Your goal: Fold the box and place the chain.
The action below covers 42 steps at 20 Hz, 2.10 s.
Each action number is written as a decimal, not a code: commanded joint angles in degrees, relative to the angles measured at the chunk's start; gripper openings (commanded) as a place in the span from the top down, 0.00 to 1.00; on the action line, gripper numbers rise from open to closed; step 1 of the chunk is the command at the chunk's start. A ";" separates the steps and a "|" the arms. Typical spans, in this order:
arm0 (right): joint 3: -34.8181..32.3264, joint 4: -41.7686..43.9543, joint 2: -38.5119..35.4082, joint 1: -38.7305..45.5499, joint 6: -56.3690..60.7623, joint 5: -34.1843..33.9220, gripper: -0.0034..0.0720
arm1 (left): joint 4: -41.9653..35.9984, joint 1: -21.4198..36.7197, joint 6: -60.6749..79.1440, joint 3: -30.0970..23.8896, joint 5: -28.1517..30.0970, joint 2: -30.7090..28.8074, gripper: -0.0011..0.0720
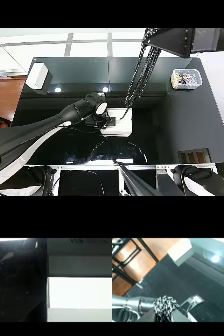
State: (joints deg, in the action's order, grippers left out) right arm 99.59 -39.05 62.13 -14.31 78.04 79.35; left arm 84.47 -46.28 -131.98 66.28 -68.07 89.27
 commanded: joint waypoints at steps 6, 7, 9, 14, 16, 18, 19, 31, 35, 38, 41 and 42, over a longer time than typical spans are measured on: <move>-17.64 -8.33 0.48 -8.07 2.05 -2.01 0.94 | 0.09 0.04 -0.04 0.02 0.07 0.04 0.95; -20.48 -8.07 0.48 -8.24 2.05 -3.65 0.94 | 0.09 0.04 -0.02 0.02 0.04 0.04 0.95; -24.11 -7.98 0.48 -8.20 2.03 -4.35 0.94 | 0.09 0.04 -0.02 0.02 0.00 0.04 0.95; -26.18 -8.11 0.46 -8.22 2.03 -4.17 0.94 | 0.09 0.04 -0.02 0.02 0.04 0.04 0.95; -28.39 -8.11 0.48 -8.22 2.03 -3.93 0.94 | 0.09 0.04 -0.02 0.02 0.04 0.04 0.95; -32.37 -7.98 0.46 -8.37 2.03 -4.52 0.94 | 0.11 0.04 -0.02 0.02 0.07 0.04 0.95; -34.95 -7.74 0.48 -8.98 2.03 -7.08 0.94 | 0.13 0.04 -0.02 0.02 0.09 0.04 0.95; -45.83 -12.72 0.50 -15.54 2.95 -22.38 0.54 | 0.13 0.04 -0.02 0.02 0.07 0.04 0.95; -45.79 -17.79 -1.55 -11.10 2.40 -16.68 0.53 | 0.13 0.04 -0.02 0.02 0.07 0.04 0.95; -45.79 -25.57 -3.50 -7.58 1.79 -11.43 0.53 | 0.07 0.04 -0.02 0.02 0.04 0.04 0.95; -45.81 -32.52 -3.98 -5.18 1.84 -8.85 0.53 | -1.57 0.04 -0.04 0.02 -0.15 0.04 0.95; -45.81 -32.87 -3.98 -4.81 1.84 -9.57 0.53 | -2.62 0.04 -0.02 0.02 -0.13 0.04 0.95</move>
State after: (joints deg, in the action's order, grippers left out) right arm 53.82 -65.95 58.74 -21.19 79.96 67.64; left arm 84.16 -46.28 -132.00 66.28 -68.03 89.27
